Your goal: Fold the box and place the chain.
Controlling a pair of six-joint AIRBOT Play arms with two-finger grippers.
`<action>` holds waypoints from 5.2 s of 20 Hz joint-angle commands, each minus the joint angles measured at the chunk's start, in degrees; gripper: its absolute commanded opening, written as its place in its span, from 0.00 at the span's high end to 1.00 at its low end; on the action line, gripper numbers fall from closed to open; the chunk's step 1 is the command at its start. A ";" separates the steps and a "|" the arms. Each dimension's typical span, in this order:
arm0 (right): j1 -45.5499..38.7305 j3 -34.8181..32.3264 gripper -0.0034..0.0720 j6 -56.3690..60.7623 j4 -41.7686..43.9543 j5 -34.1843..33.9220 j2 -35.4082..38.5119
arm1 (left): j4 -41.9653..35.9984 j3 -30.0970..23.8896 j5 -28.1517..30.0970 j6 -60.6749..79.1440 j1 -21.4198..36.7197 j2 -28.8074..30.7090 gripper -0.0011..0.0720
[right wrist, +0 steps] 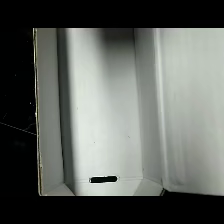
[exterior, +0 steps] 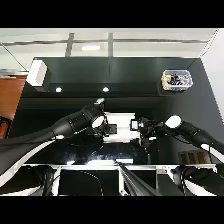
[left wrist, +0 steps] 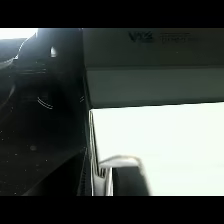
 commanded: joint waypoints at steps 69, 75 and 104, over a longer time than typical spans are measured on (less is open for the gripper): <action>6.49 3.43 0.85 19.74 -2.67 0.48 2.54 | 2.51 1.44 -3.32 0.17 -0.59 -1.03 0.94; 5.70 3.78 0.94 24.50 -3.74 0.33 3.06 | 2.49 1.44 -3.41 0.17 -0.59 -1.03 0.94; -23.89 5.29 0.82 66.36 9.31 32.00 -9.51 | 2.73 1.44 -3.32 0.20 -0.57 -1.03 0.94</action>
